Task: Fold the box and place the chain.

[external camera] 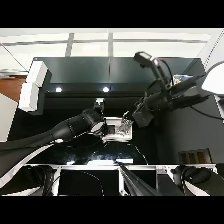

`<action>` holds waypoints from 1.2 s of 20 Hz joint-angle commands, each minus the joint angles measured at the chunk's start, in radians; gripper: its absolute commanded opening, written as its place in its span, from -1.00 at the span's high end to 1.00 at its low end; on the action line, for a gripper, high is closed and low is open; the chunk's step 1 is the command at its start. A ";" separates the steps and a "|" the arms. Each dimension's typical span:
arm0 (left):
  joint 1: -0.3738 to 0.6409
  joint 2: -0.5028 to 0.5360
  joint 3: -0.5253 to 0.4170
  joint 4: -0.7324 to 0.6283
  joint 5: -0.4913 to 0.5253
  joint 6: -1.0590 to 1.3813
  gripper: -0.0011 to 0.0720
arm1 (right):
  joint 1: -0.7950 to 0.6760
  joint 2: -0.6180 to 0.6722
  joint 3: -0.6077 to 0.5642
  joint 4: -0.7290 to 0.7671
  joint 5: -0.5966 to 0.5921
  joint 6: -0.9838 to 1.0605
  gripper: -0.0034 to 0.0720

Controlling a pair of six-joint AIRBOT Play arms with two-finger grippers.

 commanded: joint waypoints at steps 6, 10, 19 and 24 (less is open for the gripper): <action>0.001 0.000 0.000 0.000 0.014 0.000 0.89 | 0.042 -0.092 -0.198 0.060 -0.255 -0.010 0.82; 0.001 0.000 0.000 0.000 0.012 0.000 0.89 | -0.032 -0.090 -0.193 0.037 -0.176 -0.009 -0.38; 0.001 0.000 0.000 0.005 0.009 -0.001 0.90 | -0.511 0.090 -0.358 -0.166 -0.138 -0.117 -0.38; -0.003 0.000 0.003 0.044 -0.042 -0.058 0.89 | -0.511 0.090 -0.556 -0.040 -0.250 -0.114 -0.38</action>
